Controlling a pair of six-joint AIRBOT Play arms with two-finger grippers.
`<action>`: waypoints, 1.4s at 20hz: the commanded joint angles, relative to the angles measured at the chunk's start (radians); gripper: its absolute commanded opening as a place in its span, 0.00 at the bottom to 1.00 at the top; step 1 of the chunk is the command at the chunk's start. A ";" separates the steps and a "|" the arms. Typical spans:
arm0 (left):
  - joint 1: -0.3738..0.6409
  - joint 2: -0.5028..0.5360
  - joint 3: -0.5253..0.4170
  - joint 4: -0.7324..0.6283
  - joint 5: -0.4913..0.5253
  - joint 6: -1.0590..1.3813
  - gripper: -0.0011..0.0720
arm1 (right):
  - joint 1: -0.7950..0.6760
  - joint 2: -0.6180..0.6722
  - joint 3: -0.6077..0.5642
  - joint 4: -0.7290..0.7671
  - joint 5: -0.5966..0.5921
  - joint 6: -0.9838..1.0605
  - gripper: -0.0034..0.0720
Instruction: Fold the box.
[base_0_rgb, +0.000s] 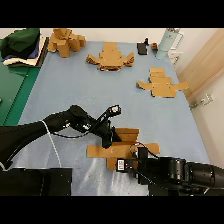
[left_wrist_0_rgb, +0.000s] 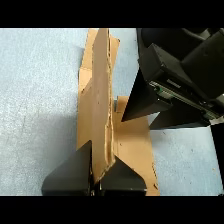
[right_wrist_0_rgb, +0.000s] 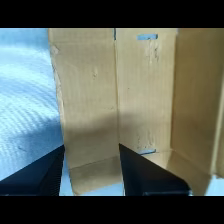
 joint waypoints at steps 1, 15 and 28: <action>0.000 0.000 0.000 0.000 0.000 0.000 0.03 | 0.008 -0.001 -0.001 -0.067 -0.001 0.055 0.74; 0.000 0.000 0.000 0.000 0.000 0.000 0.03 | 0.006 0.105 0.002 -0.164 -0.013 0.215 0.73; 0.000 0.000 0.000 0.000 0.000 0.000 0.03 | -0.012 0.095 0.002 -0.305 -0.046 0.363 1.00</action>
